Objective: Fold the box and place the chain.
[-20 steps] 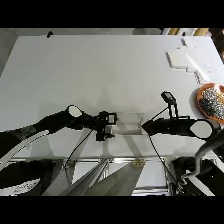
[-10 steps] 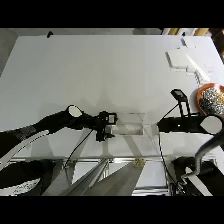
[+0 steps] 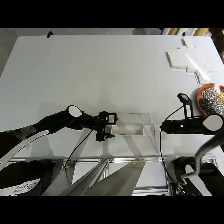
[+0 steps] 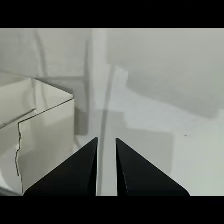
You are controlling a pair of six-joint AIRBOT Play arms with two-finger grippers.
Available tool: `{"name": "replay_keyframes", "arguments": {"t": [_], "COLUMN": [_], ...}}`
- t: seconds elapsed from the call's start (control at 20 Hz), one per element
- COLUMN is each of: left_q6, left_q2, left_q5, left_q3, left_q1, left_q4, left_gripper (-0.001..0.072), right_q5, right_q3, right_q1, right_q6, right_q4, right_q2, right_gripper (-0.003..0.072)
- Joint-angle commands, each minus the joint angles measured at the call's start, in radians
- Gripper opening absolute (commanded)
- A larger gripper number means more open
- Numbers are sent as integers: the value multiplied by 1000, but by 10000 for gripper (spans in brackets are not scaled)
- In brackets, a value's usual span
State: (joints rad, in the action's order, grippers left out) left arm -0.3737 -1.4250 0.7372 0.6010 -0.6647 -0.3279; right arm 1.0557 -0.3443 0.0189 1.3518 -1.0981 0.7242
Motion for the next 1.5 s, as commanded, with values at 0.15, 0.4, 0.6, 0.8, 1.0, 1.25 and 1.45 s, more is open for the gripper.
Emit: {"name": "replay_keyframes", "arguments": {"t": [0.15, 0.4, 0.6, 0.8, 1.0, 1.25, 1.45], "left_q6": [0, 0, 0, 0, 0, 0, 0], "left_q2": [0, 0, 0, 0, 0, 0, 0], "left_q5": [0, 0, 0, 0, 0, 0, 0], "left_q3": [0, 0, 0, 0, 0, 0, 0], "left_q1": [0, 0, 0, 0, 0, 0, 0], "left_q4": [0, 0, 0, 0, 0, 0, 0], "left_gripper": [271, 272, 271, 271, 271, 271, 271], "right_q5": [-119, -125, -113, -79, -72, -78, -117], "right_q3": [52, 48, 48, 47, 45, -1, -1], "right_q1": [-100, -149, -149, -149, -149, -203, -277], "right_q6": [-29, -80, -104, -130, -133, -129, -46], "right_q4": [115, 193, 231, 289, 324, 316, 257], "right_q2": [106, 101, 63, 38, 38, 40, 81], "right_gripper": [119, 206, 259, 260, 296, 296, 375]}}
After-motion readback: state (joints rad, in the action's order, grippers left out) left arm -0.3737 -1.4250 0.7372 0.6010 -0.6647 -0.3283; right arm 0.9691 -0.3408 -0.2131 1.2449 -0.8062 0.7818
